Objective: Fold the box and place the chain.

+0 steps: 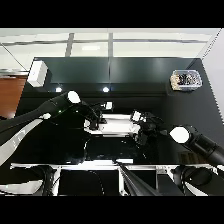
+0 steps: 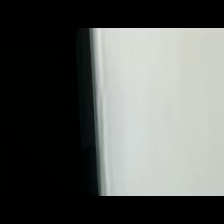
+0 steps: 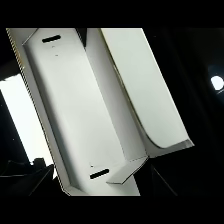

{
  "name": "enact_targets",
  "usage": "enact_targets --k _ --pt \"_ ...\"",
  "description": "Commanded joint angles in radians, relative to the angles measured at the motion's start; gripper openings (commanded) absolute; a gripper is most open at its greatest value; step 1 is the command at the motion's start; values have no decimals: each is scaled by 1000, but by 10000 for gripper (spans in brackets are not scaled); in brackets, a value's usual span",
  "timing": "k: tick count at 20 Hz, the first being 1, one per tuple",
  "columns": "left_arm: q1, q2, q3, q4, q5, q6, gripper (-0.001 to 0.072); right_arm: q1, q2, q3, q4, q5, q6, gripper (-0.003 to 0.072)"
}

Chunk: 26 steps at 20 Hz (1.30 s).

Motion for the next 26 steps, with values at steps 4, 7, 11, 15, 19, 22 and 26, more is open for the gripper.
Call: enact_targets --k 4,7,11,15,19,22,26 --pt "0 1 0 1 -2 -1 24 1 2 0 -36 -45 -41 699" --pt "0 1 0 1 -2 -1 24 -3 -2 0 -35 -43 -103 699" --pt "0 1 0 1 -2 -1 24 -68 -29 0 5 -42 -163 699" --pt "0 1 0 1 -2 -1 24 -111 -81 0 256 22 -444 699" --pt "0 1 0 1 -2 -1 24 -123 -127 2 461 28 -666 699" --pt "0 1 0 0 -2 -1 24 -126 -167 6 485 93 -700 698" --pt "0 1 0 -6 -2 -1 24 -126 -225 7 454 148 -739 698"
